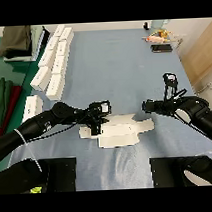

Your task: Fold the box.

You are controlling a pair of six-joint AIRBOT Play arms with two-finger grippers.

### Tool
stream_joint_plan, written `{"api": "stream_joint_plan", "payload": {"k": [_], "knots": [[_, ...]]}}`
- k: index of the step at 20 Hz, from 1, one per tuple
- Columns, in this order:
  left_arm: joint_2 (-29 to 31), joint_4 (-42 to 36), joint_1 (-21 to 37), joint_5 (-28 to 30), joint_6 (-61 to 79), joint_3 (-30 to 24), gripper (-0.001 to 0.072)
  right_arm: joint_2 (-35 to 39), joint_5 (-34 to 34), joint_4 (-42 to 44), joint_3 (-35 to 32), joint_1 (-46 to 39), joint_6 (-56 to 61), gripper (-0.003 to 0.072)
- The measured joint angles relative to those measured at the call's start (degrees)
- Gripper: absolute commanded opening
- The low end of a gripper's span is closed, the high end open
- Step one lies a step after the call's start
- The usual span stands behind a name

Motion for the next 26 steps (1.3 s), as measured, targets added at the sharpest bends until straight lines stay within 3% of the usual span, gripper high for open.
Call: {"api": "stream_joint_plan", "payload": {"k": [5,6,7,11,16,22,23,24,25,26], "knots": [[-0.63,-0.28,0.11,-2.12,-0.66,0.07,0.0015,0.00,0.00,0.68,0.00,0.00,-0.02,0.0360],[-0.70,-0.28,0.11,-2.58,-1.03,0.07,0.0015,0.00,0.00,1.27,0.00,0.02,-0.09,0.0211],[-0.74,-0.26,0.11,-2.99,-1.25,0.07,0.0015,0.07,0.02,1.75,0.00,0.02,-0.33,0.0011],[-0.79,-0.22,0.11,-3.72,-1.75,0.07,0.0015,1.40,2.54,5.31,0.00,0.02,-4.07,0.0001],[-0.81,-0.20,0.11,-4.09,-1.95,0.07,0.0015,8.13,12.46,10.95,0.00,1.60,-12.11,0.0001],[-0.79,-0.20,0.11,-4.22,-1.95,0.07,0.0015,15.17,22.34,20.90,-0.20,14.91,-32.59,0.0003],[-0.81,-0.20,0.11,-4.15,-1.95,0.07,0.0015,15.56,22.97,21.05,-0.55,18.45,-35.98,0.0132],[-0.79,-0.20,0.11,-4.20,-1.95,0.07,0.0015,15.82,23.74,20.92,-1.22,22.56,-39.80,0.0425],[-0.81,-0.20,0.11,-4.17,-1.95,0.07,0.0015,16.00,24.09,20.37,-2.23,26.75,-43.85,0.0581],[-0.81,-0.20,0.11,-4.17,-1.95,0.07,0.0015,16.02,24.00,19.52,-3.45,30.53,-47.52,0.0601]]}}
